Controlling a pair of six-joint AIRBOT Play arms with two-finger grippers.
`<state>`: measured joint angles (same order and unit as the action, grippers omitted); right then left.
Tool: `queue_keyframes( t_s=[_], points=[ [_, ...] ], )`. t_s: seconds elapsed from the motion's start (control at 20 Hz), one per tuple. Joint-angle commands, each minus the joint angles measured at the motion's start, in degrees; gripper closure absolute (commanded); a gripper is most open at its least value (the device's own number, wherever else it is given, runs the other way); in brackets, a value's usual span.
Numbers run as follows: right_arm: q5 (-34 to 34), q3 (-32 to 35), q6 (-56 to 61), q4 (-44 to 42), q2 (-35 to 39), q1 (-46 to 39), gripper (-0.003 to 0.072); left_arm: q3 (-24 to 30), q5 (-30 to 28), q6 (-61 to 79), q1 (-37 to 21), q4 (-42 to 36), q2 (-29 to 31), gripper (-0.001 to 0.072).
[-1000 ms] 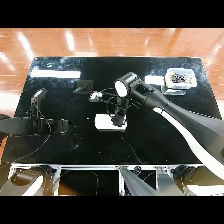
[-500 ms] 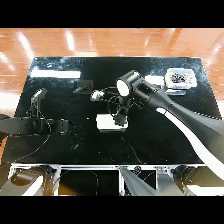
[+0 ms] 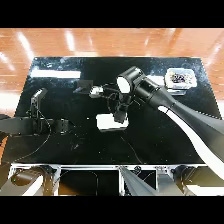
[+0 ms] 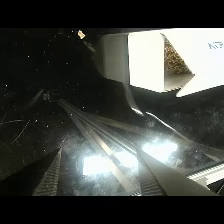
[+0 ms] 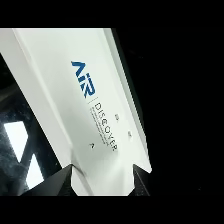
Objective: Fold the box and place the chain.
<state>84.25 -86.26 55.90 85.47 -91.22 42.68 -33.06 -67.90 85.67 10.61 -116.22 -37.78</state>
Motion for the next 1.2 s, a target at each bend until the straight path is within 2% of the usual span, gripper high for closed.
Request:
queue_keyframes(
  t_s=[0.0,0.45,0.5,0.55,1.15],
  points=[
    [-1.2,-0.1,0.0,0.3,-0.1,-0.2,0.0254,0.0,0.0,0.0,-0.1,0.0,0.0,0.0144],
    [-3.7,-0.1,-0.5,0.7,-0.4,-0.2,0.0255,0.0,0.1,0.0,-0.1,0.0,0.0,0.0144],
    [-3.7,-0.1,-1.0,0.7,-0.7,-0.2,0.0285,0.0,0.1,0.0,-0.1,0.0,0.0,0.0144],
    [-3.5,-0.1,-2.2,0.6,-1.1,-0.2,0.0366,0.0,0.1,0.0,-0.1,0.0,0.0,0.0144],
    [-4.2,-0.2,-2.6,0.5,-1.3,-0.2,0.0370,0.0,0.5,0.0,-0.1,0.0,0.0,0.0144]
  ],
)
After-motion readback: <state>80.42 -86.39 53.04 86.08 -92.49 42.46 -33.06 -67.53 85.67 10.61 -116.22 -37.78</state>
